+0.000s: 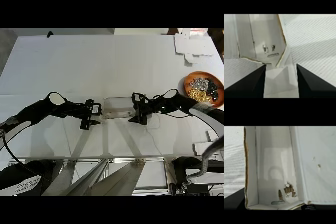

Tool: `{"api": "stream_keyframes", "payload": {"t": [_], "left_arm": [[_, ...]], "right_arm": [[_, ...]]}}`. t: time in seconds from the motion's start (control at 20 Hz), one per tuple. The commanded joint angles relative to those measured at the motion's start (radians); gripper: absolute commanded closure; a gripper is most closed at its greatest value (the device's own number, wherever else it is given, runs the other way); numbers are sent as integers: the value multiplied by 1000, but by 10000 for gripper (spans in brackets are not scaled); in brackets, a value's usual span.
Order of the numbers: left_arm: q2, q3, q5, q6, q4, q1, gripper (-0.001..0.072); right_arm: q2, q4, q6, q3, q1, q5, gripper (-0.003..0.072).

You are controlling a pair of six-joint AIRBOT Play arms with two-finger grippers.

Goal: Fold the box and place the chain.

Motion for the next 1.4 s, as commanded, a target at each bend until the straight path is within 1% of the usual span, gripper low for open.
{"api": "stream_keyframes", "payload": {"t": [0.0,0.1,0.2,0.25,0.3,0.35,0.5,0.6,0.65,0.75,0.8,1.05,1.25,1.3,1.35], "left_arm": [[-1,-1,50,13,-2,-1,314],[-1,-1,90,13,-2,-1,314],[-1,-1,100,13,-3,-1,316],[-1,-1,99,13,-3,-1,333],[-1,-1,98,13,-3,-1,383],[-1,-1,94,13,-9,-1,398],[-1,-1,53,14,-71,-1,399],[-1,-1,43,14,-82,-1,404],[-1,-1,47,14,-80,-1,448],[-1,-1,55,14,-80,-1,449],[-1,-1,57,14,-80,-1,461],[-1,-1,24,13,-81,-1,455],[-2,-1,56,13,-82,-1,463],[-6,-1,67,13,-85,-1,517],[-13,-1,74,13,-85,-1,528]], "right_arm": [[0,0,0,-1,1,0,228],[0,0,0,-1,1,0,228],[0,0,0,-1,1,0,228],[0,0,0,-1,1,0,228],[0,0,0,-1,1,0,228],[0,0,0,-1,1,0,228],[0,0,0,-1,1,0,228],[0,0,0,-1,1,0,228],[0,0,0,-1,1,0,228],[0,0,0,-1,1,0,228],[0,0,0,-1,1,0,228],[0,0,0,-1,1,0,228],[0,0,0,-1,1,0,228],[0,0,0,-1,1,0,228],[0,0,0,-1,1,0,228]]}}
